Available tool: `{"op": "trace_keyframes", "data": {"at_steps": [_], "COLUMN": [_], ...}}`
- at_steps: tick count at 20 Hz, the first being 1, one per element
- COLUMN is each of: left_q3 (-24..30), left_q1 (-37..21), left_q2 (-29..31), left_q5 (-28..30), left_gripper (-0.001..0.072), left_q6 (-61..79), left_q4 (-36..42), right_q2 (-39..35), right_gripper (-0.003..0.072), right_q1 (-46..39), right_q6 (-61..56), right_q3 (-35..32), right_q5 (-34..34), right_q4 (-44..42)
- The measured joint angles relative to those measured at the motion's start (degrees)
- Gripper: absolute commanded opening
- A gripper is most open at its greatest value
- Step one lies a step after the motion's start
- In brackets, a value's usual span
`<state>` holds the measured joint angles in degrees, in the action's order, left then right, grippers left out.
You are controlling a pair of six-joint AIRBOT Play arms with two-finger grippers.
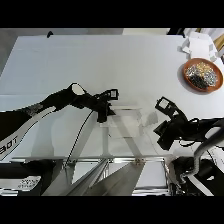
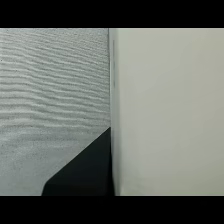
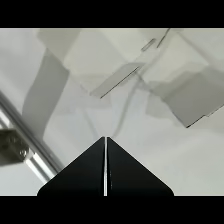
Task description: Fold the box and place the chain.
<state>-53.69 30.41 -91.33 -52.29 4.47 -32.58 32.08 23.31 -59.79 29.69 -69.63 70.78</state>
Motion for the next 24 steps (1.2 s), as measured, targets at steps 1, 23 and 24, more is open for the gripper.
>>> {"op": "trace_keyframes", "data": {"at_steps": [1, 23, 24], "left_q3": [0.00, 0.00, 0.00], "left_q1": [0.00, 0.00, 0.00], "left_q2": [0.00, 0.00, 0.00], "left_q5": [0.00, -0.02, -0.02], "left_gripper": [0.0011, 0.0011, 0.0011], "left_q6": [0.00, 0.00, 0.00], "left_q4": [0.00, 0.00, 0.00], "right_q2": [0.31, 4.17, 5.11], "right_gripper": [0.0016, 0.0683, 0.0684], "right_q1": [0.00, 15.93, 16.57], "right_q6": [1.90, 38.14, 38.80], "right_q3": [-0.04, -20.92, -21.22], "right_q5": [-0.85, 40.61, 42.53], "right_q4": [0.07, -3.13, -3.15]}}
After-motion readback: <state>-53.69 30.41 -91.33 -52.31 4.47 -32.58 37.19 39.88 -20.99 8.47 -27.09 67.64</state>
